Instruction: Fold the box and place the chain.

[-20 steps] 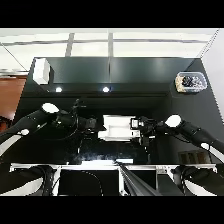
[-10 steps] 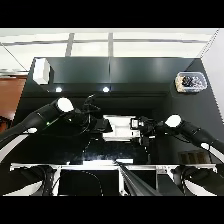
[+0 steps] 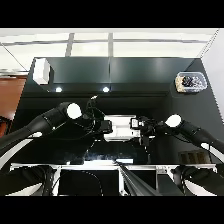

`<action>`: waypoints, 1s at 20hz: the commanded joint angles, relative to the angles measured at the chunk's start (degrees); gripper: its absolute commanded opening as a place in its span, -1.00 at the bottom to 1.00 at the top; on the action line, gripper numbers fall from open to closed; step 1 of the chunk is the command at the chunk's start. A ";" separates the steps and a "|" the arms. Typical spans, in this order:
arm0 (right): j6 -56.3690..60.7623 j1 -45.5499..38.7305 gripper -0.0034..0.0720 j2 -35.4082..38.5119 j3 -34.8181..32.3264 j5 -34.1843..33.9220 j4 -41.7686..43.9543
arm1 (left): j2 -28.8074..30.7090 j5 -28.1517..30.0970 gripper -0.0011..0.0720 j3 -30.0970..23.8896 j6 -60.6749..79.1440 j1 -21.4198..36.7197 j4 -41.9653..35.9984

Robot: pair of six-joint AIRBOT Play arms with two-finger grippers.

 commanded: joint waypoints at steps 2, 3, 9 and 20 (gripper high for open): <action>-0.02 0.04 -0.55 0.02 -0.02 0.09 -0.09 | -0.04 0.46 0.38 0.07 -8.41 -2.01 8.83; -0.02 0.04 -0.55 0.02 -0.02 0.09 -0.09 | -0.11 0.46 0.38 0.09 -8.59 -2.32 9.18; -0.02 0.04 -0.55 0.02 -0.02 0.09 -0.09 | -4.04 -6.71 0.38 7.67 -20.33 -7.98 26.60; -0.02 0.04 -0.55 0.02 -0.02 0.11 -0.11 | -11.54 -14.60 -0.06 16.15 -33.48 -13.75 32.28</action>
